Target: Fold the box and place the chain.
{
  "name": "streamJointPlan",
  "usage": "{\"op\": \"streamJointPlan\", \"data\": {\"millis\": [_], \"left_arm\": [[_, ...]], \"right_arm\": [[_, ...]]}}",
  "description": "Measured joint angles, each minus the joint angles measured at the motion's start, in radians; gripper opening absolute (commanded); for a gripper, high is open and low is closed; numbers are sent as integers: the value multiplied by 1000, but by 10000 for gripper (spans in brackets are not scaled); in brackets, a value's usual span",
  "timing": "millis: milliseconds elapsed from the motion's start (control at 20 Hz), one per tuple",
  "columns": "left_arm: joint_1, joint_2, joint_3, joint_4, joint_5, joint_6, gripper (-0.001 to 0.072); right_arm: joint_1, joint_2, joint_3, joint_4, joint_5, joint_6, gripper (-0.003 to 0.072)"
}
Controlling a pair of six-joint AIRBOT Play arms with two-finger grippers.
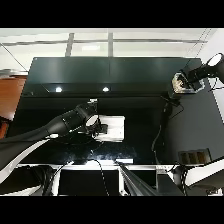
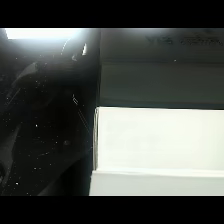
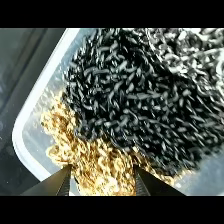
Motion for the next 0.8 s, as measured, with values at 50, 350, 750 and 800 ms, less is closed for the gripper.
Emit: {"op": "streamJointPlan", "data": {"millis": [50,350,750,800], "left_arm": [[0,0,0,0,0,0,33],[0,0,0,1,-1,0,33],[0,0,0,6,20,2,33],[0,0,0,6,21,2,33]], "right_arm": [[0,-5,0,6,2,-1,238],[-17,-9,10,53,26,-80,21],[-50,149,50,67,48,-277,21],[-52,183,51,66,40,-301,21]]}}
